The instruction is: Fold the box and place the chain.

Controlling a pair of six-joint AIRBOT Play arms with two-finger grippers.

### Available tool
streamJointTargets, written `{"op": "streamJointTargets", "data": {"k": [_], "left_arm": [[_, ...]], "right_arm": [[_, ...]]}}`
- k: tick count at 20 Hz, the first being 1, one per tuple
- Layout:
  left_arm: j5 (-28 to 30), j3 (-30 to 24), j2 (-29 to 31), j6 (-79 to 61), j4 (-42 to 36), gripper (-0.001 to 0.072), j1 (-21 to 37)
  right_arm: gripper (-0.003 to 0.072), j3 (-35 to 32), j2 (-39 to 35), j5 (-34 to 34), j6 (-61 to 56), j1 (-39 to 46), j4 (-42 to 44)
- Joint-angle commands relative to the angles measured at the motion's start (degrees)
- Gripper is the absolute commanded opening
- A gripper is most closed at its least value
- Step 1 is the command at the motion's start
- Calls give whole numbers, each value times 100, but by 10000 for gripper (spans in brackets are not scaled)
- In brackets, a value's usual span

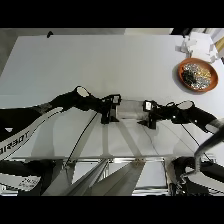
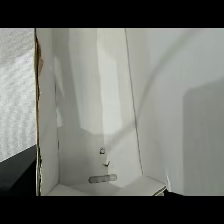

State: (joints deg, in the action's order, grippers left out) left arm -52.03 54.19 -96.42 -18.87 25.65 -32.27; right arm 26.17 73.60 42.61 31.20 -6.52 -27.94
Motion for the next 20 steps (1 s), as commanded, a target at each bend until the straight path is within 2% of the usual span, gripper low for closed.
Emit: {"op": "streamJointTargets", "data": {"k": [1,10,14,15,17,20], "left_arm": [[-28,-2,9,-22,31,206,4],[-31,-2,9,-22,31,206,4],[-28,-2,9,-22,31,206,4],[-28,-2,9,-22,31,206,4],[-28,-2,9,-24,31,206,4],[-33,-2,9,-24,31,206,4]], "right_arm": [[701,0,-131,-129,-656,37,-199],[691,2,-807,636,-2291,581,-1453],[682,2,-866,1139,-3049,616,-2459],[659,2,-868,1198,-3134,619,-2487],[549,57,-960,1388,-3141,616,-2472],[513,240,-1497,1676,-3145,616,-2264]]}}
